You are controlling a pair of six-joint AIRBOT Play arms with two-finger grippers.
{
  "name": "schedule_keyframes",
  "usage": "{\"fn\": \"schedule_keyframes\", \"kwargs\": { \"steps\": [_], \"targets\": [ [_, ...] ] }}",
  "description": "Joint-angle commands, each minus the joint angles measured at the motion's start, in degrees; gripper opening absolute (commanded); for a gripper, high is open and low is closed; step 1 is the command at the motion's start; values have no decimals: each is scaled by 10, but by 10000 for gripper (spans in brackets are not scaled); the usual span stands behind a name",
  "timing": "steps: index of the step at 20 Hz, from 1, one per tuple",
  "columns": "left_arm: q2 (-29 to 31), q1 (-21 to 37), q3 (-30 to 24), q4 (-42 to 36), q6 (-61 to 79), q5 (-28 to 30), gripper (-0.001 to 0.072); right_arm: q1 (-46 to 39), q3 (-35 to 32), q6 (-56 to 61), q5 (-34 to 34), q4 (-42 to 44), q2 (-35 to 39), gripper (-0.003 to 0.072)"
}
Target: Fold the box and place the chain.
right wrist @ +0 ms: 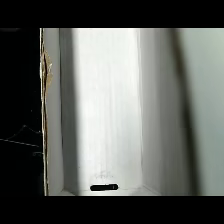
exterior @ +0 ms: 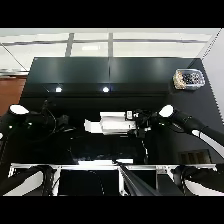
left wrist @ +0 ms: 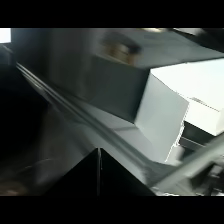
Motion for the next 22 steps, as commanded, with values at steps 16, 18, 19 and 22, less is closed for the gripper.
{"fn": "schedule_keyframes", "kwargs": {
  "steps": [16,18,19,22],
  "targets": [
    [-124,-182,52,-113,43,101,29,0,0,0,0,0,0,127],
    [-125,-184,68,-113,43,90,146,0,0,0,0,0,0,127],
    [-125,-181,75,-108,43,79,291,0,0,0,0,0,0,127],
    [-125,-163,88,-106,49,38,628,0,0,0,0,0,0,127]
  ]
}}
